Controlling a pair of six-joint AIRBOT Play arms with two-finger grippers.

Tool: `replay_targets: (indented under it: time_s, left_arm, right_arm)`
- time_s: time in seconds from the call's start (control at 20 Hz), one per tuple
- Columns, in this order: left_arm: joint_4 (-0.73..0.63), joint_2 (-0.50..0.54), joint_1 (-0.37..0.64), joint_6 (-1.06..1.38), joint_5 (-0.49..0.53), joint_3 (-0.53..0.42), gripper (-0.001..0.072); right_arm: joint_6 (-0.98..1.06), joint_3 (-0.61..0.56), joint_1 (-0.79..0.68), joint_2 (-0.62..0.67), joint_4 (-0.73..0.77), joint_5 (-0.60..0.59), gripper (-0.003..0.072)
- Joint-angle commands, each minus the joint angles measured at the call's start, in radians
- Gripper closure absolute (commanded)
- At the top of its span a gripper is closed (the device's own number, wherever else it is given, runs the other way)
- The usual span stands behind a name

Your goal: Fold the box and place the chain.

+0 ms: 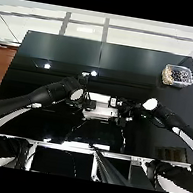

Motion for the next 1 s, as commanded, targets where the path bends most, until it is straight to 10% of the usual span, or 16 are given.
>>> replay_targets:
  time_s: [0.0, 0.8, 0.95]
  left_arm:
    - [0.035, -0.005, -0.014, -0.053, 0.005, 0.001, 0.022]
    - [0.048, -0.073, -0.042, -0.056, -0.053, 0.04, 0.0229]
    - [0.053, -0.075, -0.054, -0.056, -0.042, 0.044, 0.0444]
  right_arm:
    - [0.0, 0.0, 0.0, -0.001, 0.0, 0.0, 0.0559]
    - [0.0, 0.0, 0.0, -0.001, 0.0, 0.0, 0.0559]
    - [0.0, 0.0, 0.0, -0.001, 0.0, 0.0, 0.0559]
